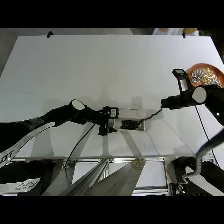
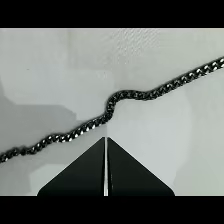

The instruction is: Fold the box and place the chain.

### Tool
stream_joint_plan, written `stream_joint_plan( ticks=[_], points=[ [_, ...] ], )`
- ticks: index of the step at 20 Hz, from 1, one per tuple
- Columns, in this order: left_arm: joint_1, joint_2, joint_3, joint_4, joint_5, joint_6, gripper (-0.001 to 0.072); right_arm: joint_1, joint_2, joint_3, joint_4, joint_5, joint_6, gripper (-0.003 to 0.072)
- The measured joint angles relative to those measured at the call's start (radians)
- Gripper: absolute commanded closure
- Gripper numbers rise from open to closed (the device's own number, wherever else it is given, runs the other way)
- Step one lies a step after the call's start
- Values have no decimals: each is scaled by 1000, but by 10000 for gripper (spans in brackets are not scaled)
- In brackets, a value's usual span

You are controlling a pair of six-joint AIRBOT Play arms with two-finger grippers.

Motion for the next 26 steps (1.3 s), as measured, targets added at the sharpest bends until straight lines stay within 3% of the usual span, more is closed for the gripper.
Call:
stream_joint_plan(
  ticks=[1,21,26],
  points=[
    [0,0,0,0,0,0,500,0,10,0,-1,3,-3,484],
    [0,0,0,0,0,0,500,0,-219,-3,9,-64,-8,488],
    [0,0,0,0,0,0,500,1,-242,-3,17,-64,-8,668]
  ],
)
